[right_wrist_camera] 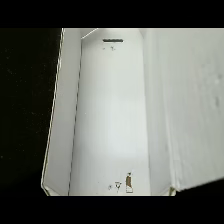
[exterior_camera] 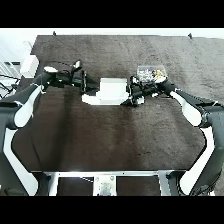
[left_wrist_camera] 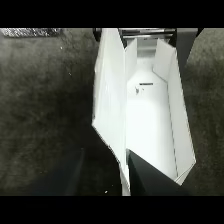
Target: Fold the box and place the chain.
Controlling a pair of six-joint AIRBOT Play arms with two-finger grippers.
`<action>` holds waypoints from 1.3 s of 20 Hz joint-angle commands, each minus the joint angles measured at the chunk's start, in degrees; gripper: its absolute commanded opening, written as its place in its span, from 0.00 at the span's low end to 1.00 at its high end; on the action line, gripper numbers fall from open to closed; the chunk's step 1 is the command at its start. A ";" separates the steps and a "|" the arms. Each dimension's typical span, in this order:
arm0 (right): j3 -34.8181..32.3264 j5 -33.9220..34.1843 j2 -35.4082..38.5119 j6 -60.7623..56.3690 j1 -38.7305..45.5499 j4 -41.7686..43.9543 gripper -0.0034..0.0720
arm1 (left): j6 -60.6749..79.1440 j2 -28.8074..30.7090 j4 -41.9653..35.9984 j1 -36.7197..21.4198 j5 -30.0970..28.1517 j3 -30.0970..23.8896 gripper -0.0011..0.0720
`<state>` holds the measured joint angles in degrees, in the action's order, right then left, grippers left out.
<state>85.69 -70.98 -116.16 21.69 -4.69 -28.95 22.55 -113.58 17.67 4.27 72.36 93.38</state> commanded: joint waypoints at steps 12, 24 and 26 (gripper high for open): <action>-0.02 -0.02 0.00 0.00 0.00 0.00 0.84 | -7.63 4.74 5.64 5.88 -2.05 0.46 0.05; -0.02 0.00 0.00 -0.02 0.00 0.00 0.84 | -15.32 4.42 9.60 9.99 -24.85 0.46 0.05; -0.02 0.00 0.00 -0.02 0.00 0.00 0.84 | -16.28 3.48 9.66 9.99 -24.87 0.46 0.05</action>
